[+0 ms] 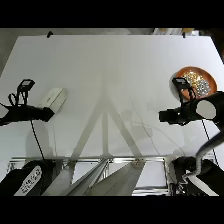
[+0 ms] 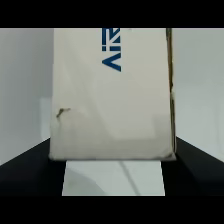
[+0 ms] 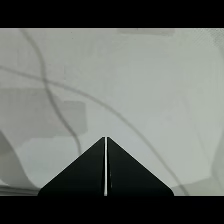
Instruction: Fold the box and place the chain.
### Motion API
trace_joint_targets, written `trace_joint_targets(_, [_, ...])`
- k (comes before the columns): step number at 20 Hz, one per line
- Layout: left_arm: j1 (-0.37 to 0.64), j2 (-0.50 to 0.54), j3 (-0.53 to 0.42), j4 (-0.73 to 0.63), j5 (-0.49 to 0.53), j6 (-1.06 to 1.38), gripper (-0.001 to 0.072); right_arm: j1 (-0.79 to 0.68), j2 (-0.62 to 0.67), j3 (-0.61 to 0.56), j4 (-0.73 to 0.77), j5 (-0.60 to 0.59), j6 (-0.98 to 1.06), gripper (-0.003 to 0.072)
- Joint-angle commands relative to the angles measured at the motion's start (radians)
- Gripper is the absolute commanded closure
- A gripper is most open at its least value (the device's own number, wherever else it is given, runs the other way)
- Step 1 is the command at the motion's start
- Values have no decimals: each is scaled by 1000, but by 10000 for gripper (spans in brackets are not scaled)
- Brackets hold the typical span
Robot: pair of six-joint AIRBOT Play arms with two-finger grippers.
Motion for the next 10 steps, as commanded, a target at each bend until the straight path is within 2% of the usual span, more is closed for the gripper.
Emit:
trace_joint_targets(1, [22,-17,-21,19,-16,-24,-1,0,0,0,0,0,0,670])
trace_joint_targets(6, [22,29,-21,41,-65,-127,7,0,0,0,0,0,0,670])
trace_joint_targets(10, [20,183,-21,40,-122,-132,13,0,0,0,0,0,0,670])
